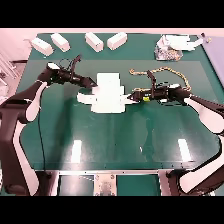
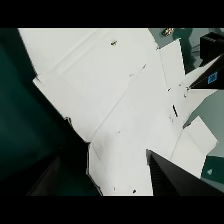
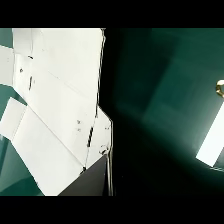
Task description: Fold the box and place the chain.
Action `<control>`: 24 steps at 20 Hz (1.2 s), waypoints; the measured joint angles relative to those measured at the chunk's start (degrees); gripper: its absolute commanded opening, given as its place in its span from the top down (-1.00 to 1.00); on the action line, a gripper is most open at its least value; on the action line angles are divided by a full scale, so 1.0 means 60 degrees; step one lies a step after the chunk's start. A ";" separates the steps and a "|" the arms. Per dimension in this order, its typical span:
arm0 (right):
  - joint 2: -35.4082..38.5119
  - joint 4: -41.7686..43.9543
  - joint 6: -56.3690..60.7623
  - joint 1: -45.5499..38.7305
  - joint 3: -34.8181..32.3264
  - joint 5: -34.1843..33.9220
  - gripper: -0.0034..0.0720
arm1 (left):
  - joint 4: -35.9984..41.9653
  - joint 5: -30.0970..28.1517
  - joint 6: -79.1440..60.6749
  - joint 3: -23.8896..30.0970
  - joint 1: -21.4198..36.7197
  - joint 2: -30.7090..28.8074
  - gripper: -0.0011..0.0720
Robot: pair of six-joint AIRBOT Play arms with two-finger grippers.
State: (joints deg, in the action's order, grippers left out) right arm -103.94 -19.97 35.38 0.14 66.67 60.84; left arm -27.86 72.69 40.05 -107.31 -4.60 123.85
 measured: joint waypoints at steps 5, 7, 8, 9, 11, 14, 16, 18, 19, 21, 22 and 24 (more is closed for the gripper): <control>0.0000 0.0000 -0.0011 0.0000 0.0000 0.0000 0.91 | 0.0044 -0.0087 -0.0197 -0.0087 -0.0226 0.0237 -0.46; -0.0004 0.0000 -0.0015 0.0000 0.0000 0.0004 0.91 | 0.0087 -0.0149 -0.0295 -0.0091 -0.0255 0.0313 -0.32; 0.0000 -0.0004 -0.0015 0.0000 0.0000 0.0004 0.91 | 0.0157 -0.0171 -0.0342 -0.0098 -0.0259 0.0331 -0.32; -0.0004 -0.0011 -0.0018 0.0000 0.0000 0.0004 0.91 | 0.0222 -0.0189 -0.0397 -0.0098 -0.0270 0.0350 -0.32; -0.0004 -0.0018 -0.0018 0.0000 0.0000 0.0007 0.90 | 0.0321 -0.0182 -0.0506 -0.0098 -0.0291 0.0386 -0.32; 0.0000 -0.0025 -0.0018 0.0000 0.0000 0.0015 0.91 | 0.0426 -0.0022 -0.0645 -0.0098 -0.0295 0.0459 -0.18; 0.0000 -0.0029 -0.0018 0.0000 0.0000 0.0022 0.91 | 0.0495 0.0073 -0.0696 -0.0102 -0.0291 0.0514 -0.18; 0.0000 -0.0029 -0.0018 0.0000 0.0000 0.0025 0.90 | 0.0499 0.0127 -0.0732 -0.0098 -0.0291 0.0594 -0.18; -0.0004 -0.0033 -0.0018 0.0000 0.0000 0.0029 0.91 | 0.0561 0.0146 -0.0747 -0.0102 -0.0295 0.0601 -0.18; -0.0004 -0.0036 -0.0051 0.0000 0.0000 0.0033 0.91 | 0.0648 0.0186 -0.0831 -0.0102 -0.0295 0.0637 0.07; -0.0004 -0.0040 -0.0080 0.0000 0.0000 0.0033 0.91 | 0.0681 0.0182 -0.0838 -0.0102 -0.0295 0.0645 0.32; -0.0004 -0.0044 -0.0117 0.0000 0.0000 0.0036 0.91 | 0.0754 0.0189 -0.0896 -0.0102 -0.0295 0.0659 0.51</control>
